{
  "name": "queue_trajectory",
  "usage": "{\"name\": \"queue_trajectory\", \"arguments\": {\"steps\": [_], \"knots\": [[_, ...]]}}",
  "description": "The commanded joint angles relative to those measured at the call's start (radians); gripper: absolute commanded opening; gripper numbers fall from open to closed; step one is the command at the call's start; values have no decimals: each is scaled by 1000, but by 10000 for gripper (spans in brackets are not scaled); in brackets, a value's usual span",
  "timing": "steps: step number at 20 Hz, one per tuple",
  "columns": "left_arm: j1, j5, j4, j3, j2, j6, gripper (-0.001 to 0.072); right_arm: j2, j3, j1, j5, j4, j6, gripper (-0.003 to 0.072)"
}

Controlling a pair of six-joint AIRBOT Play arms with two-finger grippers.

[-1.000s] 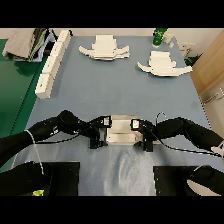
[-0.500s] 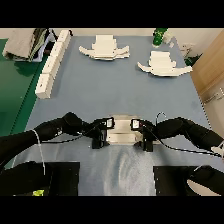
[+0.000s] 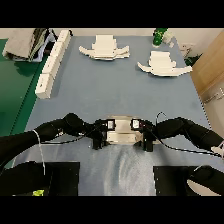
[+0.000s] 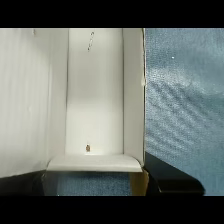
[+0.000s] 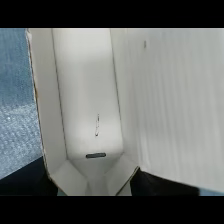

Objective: Fold the box.

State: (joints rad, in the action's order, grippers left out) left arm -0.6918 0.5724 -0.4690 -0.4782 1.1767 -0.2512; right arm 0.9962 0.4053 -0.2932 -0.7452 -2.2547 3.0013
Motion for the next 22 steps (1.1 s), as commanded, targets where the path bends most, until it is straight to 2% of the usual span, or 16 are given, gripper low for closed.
{"name": "queue_trajectory", "arguments": {"steps": [1,20,21,22], "knots": [[0,-5,-3,0,0,-3,280,0,0,0,0,-1,0,503],[0,-4,-2,0,0,-3,280,1,0,0,4,0,0,503],[0,-5,-2,0,0,-3,280,1,0,0,4,0,-1,516],[0,-5,-2,0,0,-3,280,1,0,0,3,-1,-16,606]]}}
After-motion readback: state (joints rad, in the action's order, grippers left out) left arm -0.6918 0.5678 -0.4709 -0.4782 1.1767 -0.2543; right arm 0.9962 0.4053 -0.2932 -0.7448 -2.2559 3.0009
